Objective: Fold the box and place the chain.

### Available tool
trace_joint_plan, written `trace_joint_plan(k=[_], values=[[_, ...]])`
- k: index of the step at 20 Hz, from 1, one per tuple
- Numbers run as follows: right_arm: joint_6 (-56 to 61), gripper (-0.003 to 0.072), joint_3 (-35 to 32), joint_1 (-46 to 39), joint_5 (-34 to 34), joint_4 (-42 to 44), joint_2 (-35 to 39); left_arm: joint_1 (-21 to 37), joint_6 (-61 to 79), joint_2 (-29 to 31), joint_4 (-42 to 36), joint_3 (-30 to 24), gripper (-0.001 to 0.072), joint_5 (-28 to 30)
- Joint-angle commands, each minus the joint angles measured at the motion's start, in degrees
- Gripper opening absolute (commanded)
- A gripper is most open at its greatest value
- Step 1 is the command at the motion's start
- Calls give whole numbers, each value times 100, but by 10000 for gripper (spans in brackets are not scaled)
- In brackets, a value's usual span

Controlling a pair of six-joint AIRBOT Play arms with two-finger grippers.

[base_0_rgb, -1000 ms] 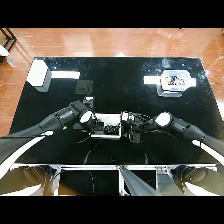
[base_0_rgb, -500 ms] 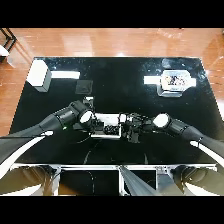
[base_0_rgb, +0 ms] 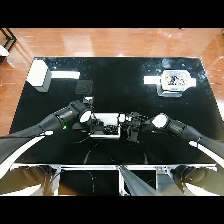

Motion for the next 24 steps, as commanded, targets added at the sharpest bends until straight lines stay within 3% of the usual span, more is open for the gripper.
trace_joint_plan(k=[1, 5, 11, 14, 18, 24], values=[[450, 28, 0, -22, 20, -4, 138, -2, 13, -4, -2, -2, 26, 11], [1410, 27, 0, -289, 393, -9, 776, -2, 15, -4, -2, -2, 25, 11], [3012, 27, 149, -588, 1598, 61, 1991, -2, 13, -4, -2, -2, 25, 13], [3657, 28, 525, -577, 2361, 975, 2015, -2, 13, -4, -2, -2, 25, 13], [3659, 27, 793, -575, 2323, 2643, 2013, -2, 13, -4, -2, -2, 25, 13], [3939, 28, 796, -339, 2229, 2538, 1602, -2, 15, -4, -2, -2, 25, 35]])
